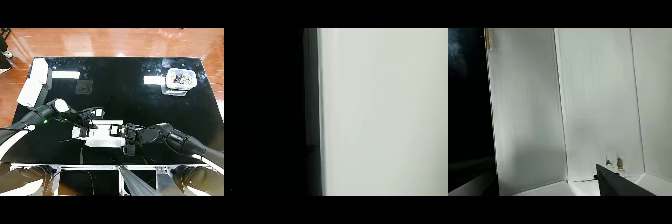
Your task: Fold the box and place the chain.
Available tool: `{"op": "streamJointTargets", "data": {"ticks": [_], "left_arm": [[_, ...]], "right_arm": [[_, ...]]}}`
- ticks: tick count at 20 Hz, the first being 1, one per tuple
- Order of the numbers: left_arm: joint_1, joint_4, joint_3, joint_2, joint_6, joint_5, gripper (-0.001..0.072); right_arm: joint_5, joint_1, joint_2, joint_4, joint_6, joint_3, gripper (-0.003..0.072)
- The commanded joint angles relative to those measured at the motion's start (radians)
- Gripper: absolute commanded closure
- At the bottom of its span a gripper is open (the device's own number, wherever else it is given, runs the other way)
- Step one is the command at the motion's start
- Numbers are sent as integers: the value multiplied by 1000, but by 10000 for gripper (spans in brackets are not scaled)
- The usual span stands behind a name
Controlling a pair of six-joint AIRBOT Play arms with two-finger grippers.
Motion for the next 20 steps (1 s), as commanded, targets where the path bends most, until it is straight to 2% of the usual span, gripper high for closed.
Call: {"op": "streamJointTargets", "data": {"ticks": [1,12,15,20], "left_arm": [[0,0,0,0,0,0,687],[0,0,0,0,0,-5,687],[0,0,0,0,0,-5,687],[0,1,0,0,0,-8,687]], "right_arm": [[16,5,-1,3,21,3,-25],[23,-90,85,-6,20,11,-24],[87,-91,85,-51,22,15,-24],[128,-91,85,-51,54,15,-24]]}}
